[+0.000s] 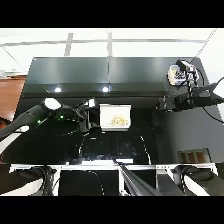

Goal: Fold the box and place the chain.

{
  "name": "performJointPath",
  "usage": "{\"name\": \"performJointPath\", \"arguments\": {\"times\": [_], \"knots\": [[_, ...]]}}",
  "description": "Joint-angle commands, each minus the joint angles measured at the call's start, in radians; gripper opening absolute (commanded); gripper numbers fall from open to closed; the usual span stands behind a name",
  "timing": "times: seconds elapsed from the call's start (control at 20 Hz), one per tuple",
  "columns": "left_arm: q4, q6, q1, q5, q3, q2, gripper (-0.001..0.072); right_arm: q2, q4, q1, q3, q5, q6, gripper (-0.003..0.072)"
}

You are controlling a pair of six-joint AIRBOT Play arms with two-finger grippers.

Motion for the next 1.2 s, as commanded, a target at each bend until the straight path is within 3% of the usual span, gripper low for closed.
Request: {"name": "performJointPath", "arguments": {"times": [0.0,0.8,0.9,1.0,1.05,1.1,1.15], "knots": [[-0.026,0.018,-0.024,-0.016,0.031,-0.057,0.0709,0.0,0.0,0.001,-0.001,-0.003,0.002,0.0306],[-0.022,0.103,-0.045,-0.033,0.058,-0.089,0.0696,0.0,0.0,0.001,-0.001,-0.035,0.002,0.0306],[-0.023,0.103,-0.045,-0.041,0.058,-0.089,0.0649,-0.007,-0.005,0.011,-0.003,-0.042,0.001,0.0307],[-0.023,0.103,-0.045,-0.039,0.059,-0.089,0.0498,-0.035,-0.004,0.027,-0.003,-0.095,0.001,0.0309],[-0.023,0.103,-0.045,-0.039,0.059,-0.089,0.0412,-0.058,-0.004,0.042,-0.003,-0.146,0.002,0.0465],[-0.023,0.103,-0.045,-0.04,0.059,-0.089,0.0383,-0.083,-0.003,0.059,-0.003,-0.197,0.001,0.0714],[-0.023,0.103,-0.045,-0.039,0.059,-0.089,0.0383,-0.118,0.001,0.079,-0.003,-0.251,0.001,0.0713]]}}
